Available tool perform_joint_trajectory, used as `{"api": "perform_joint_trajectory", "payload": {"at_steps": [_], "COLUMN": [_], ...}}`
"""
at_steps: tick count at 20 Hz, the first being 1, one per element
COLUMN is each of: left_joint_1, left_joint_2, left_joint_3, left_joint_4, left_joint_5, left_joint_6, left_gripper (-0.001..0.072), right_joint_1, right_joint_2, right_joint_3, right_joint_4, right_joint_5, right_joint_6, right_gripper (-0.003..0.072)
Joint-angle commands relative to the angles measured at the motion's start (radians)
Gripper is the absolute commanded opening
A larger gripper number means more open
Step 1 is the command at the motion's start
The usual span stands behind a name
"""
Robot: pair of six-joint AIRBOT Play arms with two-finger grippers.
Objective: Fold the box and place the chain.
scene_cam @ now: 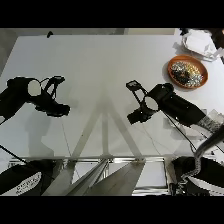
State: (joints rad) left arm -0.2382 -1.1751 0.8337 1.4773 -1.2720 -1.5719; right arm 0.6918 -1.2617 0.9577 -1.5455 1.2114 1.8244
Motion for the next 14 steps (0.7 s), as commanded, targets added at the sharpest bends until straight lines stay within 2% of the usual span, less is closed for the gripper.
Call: {"api": "perform_joint_trajectory", "payload": {"at_steps": [1,4,8,11,14], "left_joint_1": [0.0,0.0,0.0,0.0,0.0], "left_joint_2": [0.0,0.0,0.0,0.0,0.0], "left_joint_3": [0.0,0.0,0.0,0.0,0.0], "left_joint_4": [0.0,0.0,0.0,0.0,0.0], "left_joint_5": [0.0,0.0,0.0,0.0,0.0], "left_joint_6": [0.0,0.0,0.0,0.0,0.0], "left_gripper": [0.0011,0.0011,0.001,0.0011,0.0011], "right_joint_1": [0.001,0.001,-0.035,-0.234,-0.525], "right_joint_2": [0.0,0.001,0.009,0.023,0.033], "right_joint_3": [0.0,0.0,0.002,0.003,0.012], "right_joint_4": [0.002,0.005,-0.003,-0.003,-0.019], "right_joint_5": [0.0,-0.008,0.111,0.192,0.219], "right_joint_6": [0.0,0.072,0.016,-0.064,-0.142], "right_gripper": [0.0023,0.0023,0.002,0.0017,0.0018]}}
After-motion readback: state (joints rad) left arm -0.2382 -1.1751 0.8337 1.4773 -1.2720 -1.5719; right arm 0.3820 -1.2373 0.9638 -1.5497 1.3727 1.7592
